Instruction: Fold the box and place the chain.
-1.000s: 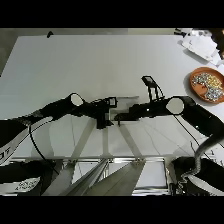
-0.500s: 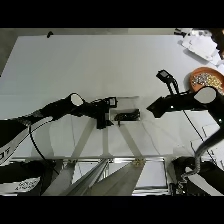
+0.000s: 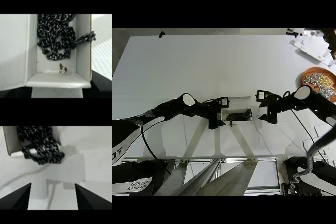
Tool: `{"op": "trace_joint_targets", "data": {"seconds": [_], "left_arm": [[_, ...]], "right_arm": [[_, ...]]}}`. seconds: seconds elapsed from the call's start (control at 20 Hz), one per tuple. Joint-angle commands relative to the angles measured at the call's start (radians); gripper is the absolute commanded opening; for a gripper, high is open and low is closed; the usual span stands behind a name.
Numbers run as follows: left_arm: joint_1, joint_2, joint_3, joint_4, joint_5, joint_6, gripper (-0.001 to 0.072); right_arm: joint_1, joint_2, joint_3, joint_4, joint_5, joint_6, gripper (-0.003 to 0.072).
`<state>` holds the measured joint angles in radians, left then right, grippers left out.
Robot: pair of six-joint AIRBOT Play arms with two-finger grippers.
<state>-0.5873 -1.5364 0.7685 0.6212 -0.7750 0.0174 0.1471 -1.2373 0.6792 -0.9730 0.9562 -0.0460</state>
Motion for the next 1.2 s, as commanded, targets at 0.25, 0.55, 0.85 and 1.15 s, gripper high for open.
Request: {"op": "trace_joint_targets", "data": {"seconds": [0.25, 0.55, 0.85, 1.15], "left_arm": [[0.0, 0.0, 0.0, 0.0, 0.0, 0.0, 0.0333], [0.0, 0.0, 0.0, 0.0, 0.0, 0.0, 0.0333], [0.0, 0.0, 0.0, 0.0, 0.0, 0.0, 0.0333], [0.0, 0.0, 0.0, 0.0, 0.0, 0.0, 0.0333]], "right_arm": [[0.113, -0.059, 0.0, 0.062, -0.113, -0.075, 0.0603], [0.127, -0.062, 0.0, 0.065, -0.104, -0.074, 0.0369], [0.127, -0.061, 0.0, 0.052, -0.077, -0.037, 0.0151], [0.113, -0.023, 0.0, 0.023, -0.085, -0.029, 0.0012]]}}
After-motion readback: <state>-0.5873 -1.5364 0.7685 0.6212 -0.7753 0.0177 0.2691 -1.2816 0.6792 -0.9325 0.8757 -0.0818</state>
